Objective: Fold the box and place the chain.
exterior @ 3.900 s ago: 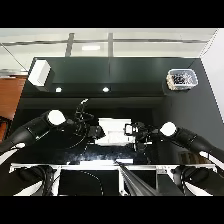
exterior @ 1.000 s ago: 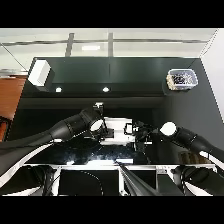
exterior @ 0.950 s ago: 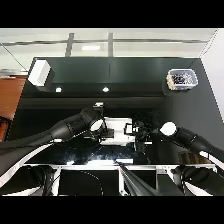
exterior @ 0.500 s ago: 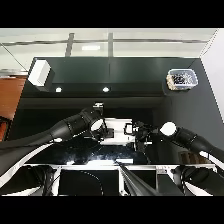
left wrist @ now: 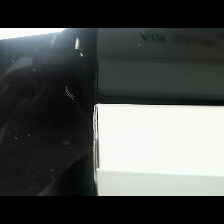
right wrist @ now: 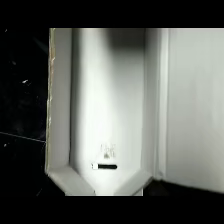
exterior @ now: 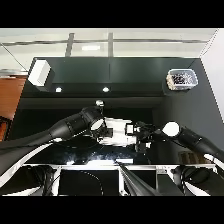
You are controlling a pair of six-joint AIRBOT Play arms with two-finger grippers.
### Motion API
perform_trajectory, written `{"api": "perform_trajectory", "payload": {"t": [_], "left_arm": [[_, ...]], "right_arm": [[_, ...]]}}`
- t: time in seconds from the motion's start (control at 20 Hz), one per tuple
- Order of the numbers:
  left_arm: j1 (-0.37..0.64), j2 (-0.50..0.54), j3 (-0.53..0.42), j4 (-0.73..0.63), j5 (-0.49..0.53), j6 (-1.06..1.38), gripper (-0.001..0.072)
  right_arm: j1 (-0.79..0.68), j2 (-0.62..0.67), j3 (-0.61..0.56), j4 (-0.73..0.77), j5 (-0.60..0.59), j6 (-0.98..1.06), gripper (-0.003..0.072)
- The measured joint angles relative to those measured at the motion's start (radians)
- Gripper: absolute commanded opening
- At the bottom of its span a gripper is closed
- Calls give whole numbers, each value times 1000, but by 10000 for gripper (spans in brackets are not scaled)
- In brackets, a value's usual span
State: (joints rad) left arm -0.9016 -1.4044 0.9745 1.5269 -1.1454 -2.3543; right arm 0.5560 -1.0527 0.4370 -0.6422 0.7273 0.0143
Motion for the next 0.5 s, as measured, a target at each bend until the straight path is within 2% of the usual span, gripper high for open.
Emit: {"api": "perform_trajectory", "payload": {"t": [0.3, 0.45, 0.5], "left_arm": [[-2, -1, -9, 21, 10, -6, 30], [-2, -1, -19, 16, 26, -7, 31], [-2, 0, -21, 14, 28, -7, 32]], "right_arm": [[0, 77, 3, -167, 35, 86, 642], [0, 82, 3, -183, -5, 72, 636], [0, 79, 3, -178, -16, 67, 611]]}}
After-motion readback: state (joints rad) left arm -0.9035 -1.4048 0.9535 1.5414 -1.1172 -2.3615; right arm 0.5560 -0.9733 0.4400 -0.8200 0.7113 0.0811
